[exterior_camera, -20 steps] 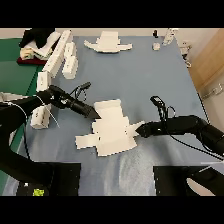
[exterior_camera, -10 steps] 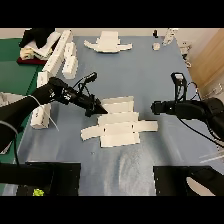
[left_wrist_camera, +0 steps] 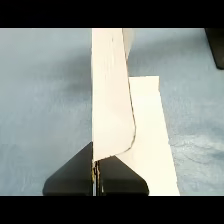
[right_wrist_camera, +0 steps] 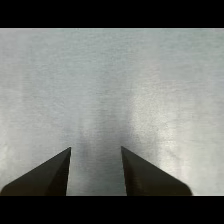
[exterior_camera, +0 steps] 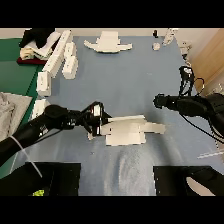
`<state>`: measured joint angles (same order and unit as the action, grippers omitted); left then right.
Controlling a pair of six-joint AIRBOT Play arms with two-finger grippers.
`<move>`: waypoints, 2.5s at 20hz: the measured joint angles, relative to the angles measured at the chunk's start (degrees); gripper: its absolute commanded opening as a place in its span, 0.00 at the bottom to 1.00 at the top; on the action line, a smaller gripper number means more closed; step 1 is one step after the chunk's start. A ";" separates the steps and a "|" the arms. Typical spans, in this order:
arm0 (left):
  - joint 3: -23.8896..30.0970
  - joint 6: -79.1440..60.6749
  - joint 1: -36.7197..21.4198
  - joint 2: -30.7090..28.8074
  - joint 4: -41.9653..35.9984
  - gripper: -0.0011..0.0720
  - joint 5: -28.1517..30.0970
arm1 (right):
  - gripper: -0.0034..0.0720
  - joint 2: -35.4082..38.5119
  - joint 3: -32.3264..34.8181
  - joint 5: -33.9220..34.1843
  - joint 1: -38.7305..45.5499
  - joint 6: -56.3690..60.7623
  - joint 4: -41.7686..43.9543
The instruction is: Fold the box.
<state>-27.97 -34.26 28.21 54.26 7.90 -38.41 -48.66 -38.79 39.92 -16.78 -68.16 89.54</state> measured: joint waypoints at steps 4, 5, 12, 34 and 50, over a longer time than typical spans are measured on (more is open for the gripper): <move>5.14 -9.46 5.29 -1.01 -6.38 0.03 6.99 | 0.70 0.00 -0.04 0.00 0.00 0.66 -0.02; 5.62 -10.38 5.88 -0.48 -7.08 0.03 7.87 | 0.70 0.00 -0.04 0.00 0.00 0.68 0.02; 4.83 -8.94 7.17 2.10 -7.52 0.03 11.50 | 0.69 0.00 -0.04 0.00 0.00 0.83 0.83; -8.41 17.46 -5.64 14.21 13.60 0.03 -13.60 | 0.69 -0.76 0.04 0.02 0.00 0.87 1.49; -8.13 18.58 -5.68 15.74 16.57 0.03 -17.53 | 0.05 -1.27 0.04 7.85 -0.35 -4.46 10.25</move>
<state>-36.10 -15.68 22.52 70.00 24.47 -55.94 -49.93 -38.74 47.77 -17.12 -72.62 99.79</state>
